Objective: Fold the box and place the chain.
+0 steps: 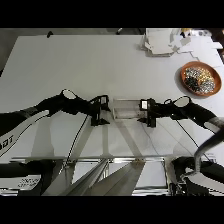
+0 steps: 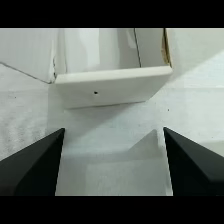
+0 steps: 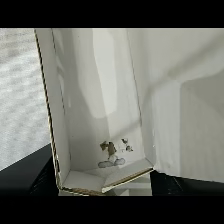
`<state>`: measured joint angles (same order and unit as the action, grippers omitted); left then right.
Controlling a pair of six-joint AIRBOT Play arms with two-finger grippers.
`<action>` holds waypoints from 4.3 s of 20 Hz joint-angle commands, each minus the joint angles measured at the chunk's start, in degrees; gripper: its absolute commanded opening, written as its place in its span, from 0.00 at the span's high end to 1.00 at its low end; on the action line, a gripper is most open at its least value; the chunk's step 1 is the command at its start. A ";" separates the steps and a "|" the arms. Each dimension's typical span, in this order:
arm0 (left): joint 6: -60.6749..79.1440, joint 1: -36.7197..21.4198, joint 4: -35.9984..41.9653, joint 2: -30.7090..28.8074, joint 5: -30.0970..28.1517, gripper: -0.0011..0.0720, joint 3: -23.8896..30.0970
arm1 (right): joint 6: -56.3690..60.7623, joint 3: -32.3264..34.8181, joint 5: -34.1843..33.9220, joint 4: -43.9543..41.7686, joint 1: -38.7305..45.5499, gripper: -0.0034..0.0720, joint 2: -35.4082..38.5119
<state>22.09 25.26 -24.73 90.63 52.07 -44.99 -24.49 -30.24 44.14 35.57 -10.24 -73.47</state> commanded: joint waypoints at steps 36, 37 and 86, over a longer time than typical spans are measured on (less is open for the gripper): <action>0.15 3.06 5.84 0.24 -2.12 0.02 -0.02 | 0.00 0.00 0.00 0.00 0.00 0.42 0.02; 0.90 3.04 5.38 0.17 -2.10 0.02 -0.02 | 0.00 0.00 0.00 0.00 0.00 0.42 0.02; 1.49 5.18 11.85 0.26 -4.85 0.78 -0.11 | -0.02 0.00 0.00 0.00 0.00 0.42 0.02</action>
<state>23.55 30.39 -12.86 90.89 47.18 -45.04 -24.51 -30.24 44.12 35.57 -10.22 -73.47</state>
